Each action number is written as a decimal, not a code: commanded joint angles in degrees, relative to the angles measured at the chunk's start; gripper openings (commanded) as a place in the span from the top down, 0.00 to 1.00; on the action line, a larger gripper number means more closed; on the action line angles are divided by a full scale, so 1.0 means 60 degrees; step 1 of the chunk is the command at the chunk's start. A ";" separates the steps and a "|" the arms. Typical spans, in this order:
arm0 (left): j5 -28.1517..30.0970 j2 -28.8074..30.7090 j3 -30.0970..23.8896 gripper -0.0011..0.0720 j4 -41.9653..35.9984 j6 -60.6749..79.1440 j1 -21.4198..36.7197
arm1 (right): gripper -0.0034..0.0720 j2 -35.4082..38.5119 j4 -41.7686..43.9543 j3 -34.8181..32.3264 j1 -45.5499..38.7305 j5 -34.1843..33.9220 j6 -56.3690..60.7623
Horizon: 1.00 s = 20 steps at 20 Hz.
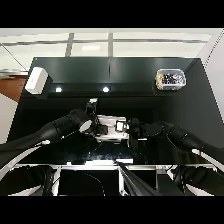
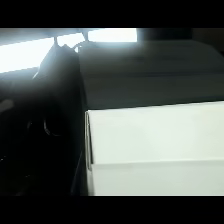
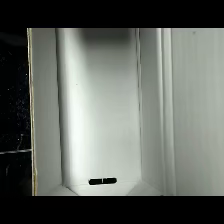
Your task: Fold the box and place the chain.
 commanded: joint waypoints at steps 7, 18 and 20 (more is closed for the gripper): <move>-0.0353 -0.0127 0.0259 0.78 0.0160 -0.0076 0.0004 | 0.25 -0.0004 0.0000 0.0000 0.0000 0.0000 0.0000; -0.0426 -0.0248 0.0299 0.90 0.0124 -0.0251 -0.0062 | 0.25 -0.0004 0.0000 0.0000 0.0000 0.0000 0.0000; -0.0463 -0.0240 0.0299 0.65 0.0124 -0.0251 -0.0058 | 0.25 -0.0004 0.0000 0.0000 0.0000 0.0000 0.0000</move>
